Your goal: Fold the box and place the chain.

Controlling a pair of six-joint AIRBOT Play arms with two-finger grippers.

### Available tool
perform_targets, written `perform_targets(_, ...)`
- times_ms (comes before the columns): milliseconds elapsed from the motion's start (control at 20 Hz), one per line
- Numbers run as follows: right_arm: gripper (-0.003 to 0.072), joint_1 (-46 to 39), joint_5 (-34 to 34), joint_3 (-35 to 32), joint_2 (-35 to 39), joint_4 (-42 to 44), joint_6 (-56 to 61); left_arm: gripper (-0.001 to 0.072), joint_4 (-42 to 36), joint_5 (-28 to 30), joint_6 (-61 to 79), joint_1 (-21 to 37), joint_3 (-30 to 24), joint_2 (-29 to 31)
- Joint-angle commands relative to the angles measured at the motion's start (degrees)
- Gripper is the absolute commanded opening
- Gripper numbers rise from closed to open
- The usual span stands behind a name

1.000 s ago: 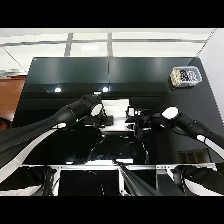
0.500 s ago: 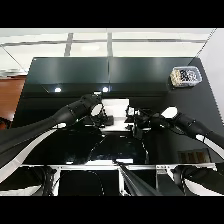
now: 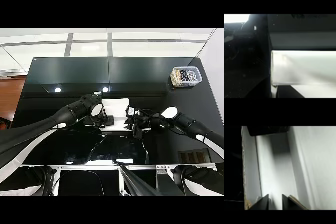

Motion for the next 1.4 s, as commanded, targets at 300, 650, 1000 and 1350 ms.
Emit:
perform_targets(300,0.0025,-6.45,1.01,0.92,8.74,-10.88,31.67,0.0030,0.13,-0.09,0.07,0.00,0.04,-0.02)
perform_targets(650,0.0025,-32.74,2.71,0.26,10.21,-18.29,77.22,0.0030,0.15,-0.13,0.07,0.00,0.04,-0.04)
perform_targets(1000,0.0025,-30.77,25.94,0.26,-7.08,-11.41,66.60,0.0030,0.11,-0.17,0.07,0.00,0.04,-0.02)
perform_targets(1350,0.0026,-22.36,26.40,3.98,-8.92,-2.51,57.22,0.0030,0.15,-0.20,0.07,0.00,0.04,-0.04)
